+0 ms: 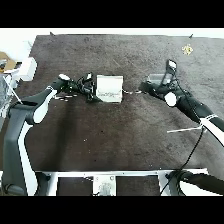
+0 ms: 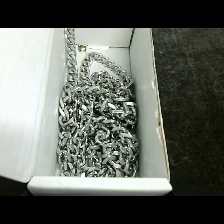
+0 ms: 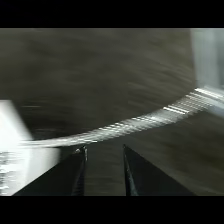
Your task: Fold the box and place the chain.
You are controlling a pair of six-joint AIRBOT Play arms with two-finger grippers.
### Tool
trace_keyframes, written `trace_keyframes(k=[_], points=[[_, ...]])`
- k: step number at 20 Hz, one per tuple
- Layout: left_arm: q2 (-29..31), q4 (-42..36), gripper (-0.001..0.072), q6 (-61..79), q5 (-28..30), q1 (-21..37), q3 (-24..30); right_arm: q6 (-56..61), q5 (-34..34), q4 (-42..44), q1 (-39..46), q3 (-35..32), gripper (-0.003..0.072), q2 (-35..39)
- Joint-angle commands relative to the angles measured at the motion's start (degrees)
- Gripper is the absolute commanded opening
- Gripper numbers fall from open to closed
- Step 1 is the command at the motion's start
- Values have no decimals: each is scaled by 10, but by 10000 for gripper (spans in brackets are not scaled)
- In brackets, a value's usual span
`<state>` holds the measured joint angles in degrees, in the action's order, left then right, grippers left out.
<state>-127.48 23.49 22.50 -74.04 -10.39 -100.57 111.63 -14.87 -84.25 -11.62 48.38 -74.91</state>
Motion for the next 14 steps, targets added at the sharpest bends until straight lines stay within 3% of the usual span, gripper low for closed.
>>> trace_keyframes(k=[1,3,5,10,14], points=[[0,0,353,0,0,0,0,9,76,46,57,-41,282,-47],[0,0,353,0,0,0,0,10,155,99,47,-35,276,-85],[0,0,353,0,0,0,0,10,189,118,30,-16,273,-117],[0,0,353,0,0,0,0,56,187,125,21,44,273,-195],[0,0,353,0,0,0,0,71,179,125,34,44,272,-197]])
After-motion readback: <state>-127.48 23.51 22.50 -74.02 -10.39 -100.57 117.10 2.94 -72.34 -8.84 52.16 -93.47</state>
